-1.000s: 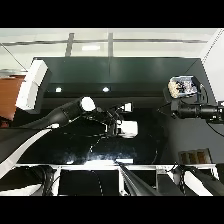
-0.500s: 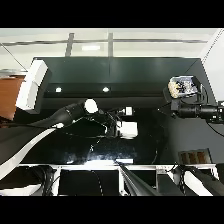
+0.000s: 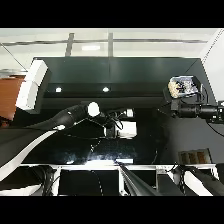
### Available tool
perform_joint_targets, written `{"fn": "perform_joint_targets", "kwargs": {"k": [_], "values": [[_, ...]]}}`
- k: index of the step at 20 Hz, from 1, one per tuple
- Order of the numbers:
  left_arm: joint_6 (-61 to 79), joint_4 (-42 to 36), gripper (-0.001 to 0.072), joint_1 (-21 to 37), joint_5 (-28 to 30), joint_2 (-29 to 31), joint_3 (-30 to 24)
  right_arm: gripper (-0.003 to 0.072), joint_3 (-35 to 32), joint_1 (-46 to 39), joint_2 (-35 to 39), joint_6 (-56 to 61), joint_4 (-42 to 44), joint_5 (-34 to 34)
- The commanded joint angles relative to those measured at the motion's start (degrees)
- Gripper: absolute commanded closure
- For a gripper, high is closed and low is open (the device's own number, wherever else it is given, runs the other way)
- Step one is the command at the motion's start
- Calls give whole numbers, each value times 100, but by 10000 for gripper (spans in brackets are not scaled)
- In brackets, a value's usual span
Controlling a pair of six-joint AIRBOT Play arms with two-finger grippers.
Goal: Fold the box and place the chain.
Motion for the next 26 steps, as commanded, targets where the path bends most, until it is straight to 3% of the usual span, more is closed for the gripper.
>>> {"fn": "perform_joint_targets", "kwargs": {"k": [1,5,7,11,13,17,20,23,26], "values": [[-1104,748,316,247,-205,481,0,666,2,-2,4,2,4,31],[-2673,1602,316,1303,-1453,1196,-76,666,2,-2,4,-2,2,33],[-3106,1867,315,2028,-1956,1617,-374,666,2,-2,4,-46,2,33],[-3609,2055,314,3978,-2756,2684,-1379,666,2,2,4,-227,9,33],[-3606,2124,314,5145,-2892,3204,-1762,666,2,2,4,-306,13,-9],[-3611,2380,315,7313,-2656,3600,-1897,666,2,87,4,-413,9,-310],[-3554,2317,315,8432,-2124,3501,-1897,666,2,129,4,-433,9,-356],[-3185,2267,314,8931,-1283,3316,-1895,666,2,129,4,-428,11,-354],[-2441,1956,315,8915,-723,2883,-1895,666,2,129,4,-334,13,-398]]}}
